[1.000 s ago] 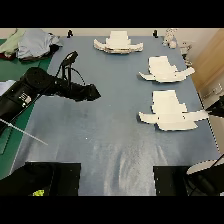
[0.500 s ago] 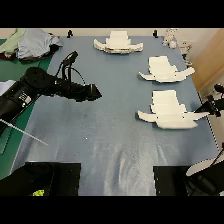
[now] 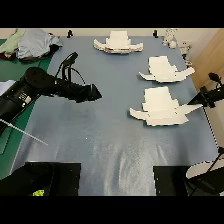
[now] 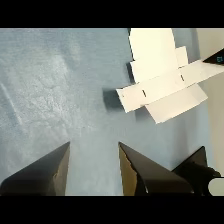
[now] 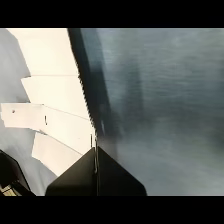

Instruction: Fold the box.

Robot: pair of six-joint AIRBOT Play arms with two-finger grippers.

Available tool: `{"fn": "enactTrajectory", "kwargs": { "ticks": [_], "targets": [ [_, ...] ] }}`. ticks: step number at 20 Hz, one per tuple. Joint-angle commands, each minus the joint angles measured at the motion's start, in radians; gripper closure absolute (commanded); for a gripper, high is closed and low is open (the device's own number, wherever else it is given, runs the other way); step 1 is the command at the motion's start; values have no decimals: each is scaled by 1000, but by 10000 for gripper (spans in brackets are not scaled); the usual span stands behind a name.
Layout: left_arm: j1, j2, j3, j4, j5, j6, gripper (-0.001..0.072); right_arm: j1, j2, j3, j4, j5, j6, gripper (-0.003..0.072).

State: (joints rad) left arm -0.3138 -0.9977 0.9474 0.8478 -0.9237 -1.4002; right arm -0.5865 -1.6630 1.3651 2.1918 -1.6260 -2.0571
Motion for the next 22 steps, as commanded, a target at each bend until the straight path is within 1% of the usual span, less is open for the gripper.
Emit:
{"fn": "enactTrajectory", "kwargs": {
  "ticks": [1, 4, 6, 8, 10, 11, 12, 13, 16, 18, 19, 21, 22],
  "targets": [
    [35, 0, 0, 5, -106, 6, 247, 112, 181, -210, 17, 150, 72, 686],
    [101, 0, -1, 5, -240, 78, 247, 235, 359, -465, 22, 269, 147, 687],
    [142, 2, -14, 5, -304, 111, 248, 323, 470, -618, 32, 336, 192, 687],
    [168, 14, -55, 5, -340, 131, 247, 412, 569, -734, 35, 397, 230, 686],
    [172, 27, -107, 4, -341, 148, 248, 475, 640, -801, 30, 440, 285, 686],
    [171, 29, -130, 3, -341, 154, 247, 489, 655, -814, 29, 443, 306, 683],
    [171, 29, -148, 3, -340, 155, 247, 495, 655, -815, 30, 429, 319, 588],
    [171, 29, -162, 3, -340, 155, 247, 495, 652, -815, 29, 413, 322, 435],
    [171, 29, -169, 0, -342, 155, 247, 495, 652, -814, 5, 381, 351, 434],
    [171, 29, -169, 0, -343, 155, 247, 495, 648, -814, -34, 338, 377, 438],
    [170, 29, -169, 0, -343, 155, 246, 495, 640, -814, -37, 322, 376, 461],
    [170, 29, -169, -3, -340, 155, 246, 495, 629, -814, -28, 324, 368, 473],
    [170, 29, -168, -3, -338, 155, 246, 495, 625, -814, -14, 330, 340, 568]
  ]
}}
